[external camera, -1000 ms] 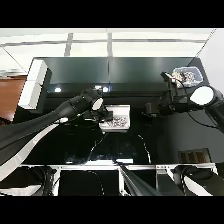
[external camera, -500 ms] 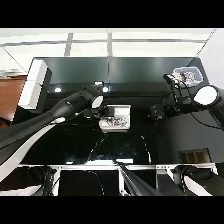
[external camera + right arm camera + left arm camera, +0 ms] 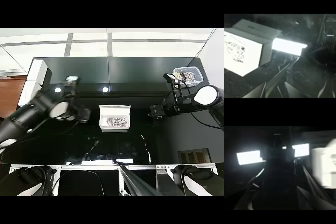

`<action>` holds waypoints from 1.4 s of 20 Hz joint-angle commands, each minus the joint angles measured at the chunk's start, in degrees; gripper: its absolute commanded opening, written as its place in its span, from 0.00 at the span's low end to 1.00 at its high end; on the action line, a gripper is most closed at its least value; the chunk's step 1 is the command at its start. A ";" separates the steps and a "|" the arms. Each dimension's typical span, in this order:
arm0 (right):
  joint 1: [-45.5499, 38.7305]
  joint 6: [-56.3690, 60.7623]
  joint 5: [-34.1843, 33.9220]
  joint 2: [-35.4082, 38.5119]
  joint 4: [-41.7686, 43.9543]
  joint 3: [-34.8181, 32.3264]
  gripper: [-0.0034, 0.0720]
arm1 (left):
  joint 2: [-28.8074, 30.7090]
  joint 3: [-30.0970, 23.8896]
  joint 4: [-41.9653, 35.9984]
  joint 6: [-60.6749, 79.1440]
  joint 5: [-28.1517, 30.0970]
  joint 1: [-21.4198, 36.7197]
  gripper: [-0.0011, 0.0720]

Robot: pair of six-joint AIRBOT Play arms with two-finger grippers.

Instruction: Fold the box and place the chain.

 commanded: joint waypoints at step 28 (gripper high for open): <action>3.23 7.15 -1.77 0.02 2.84 -0.02 0.43 | -18.23 -10.95 -63.56 139.03 12.35 20.09 0.99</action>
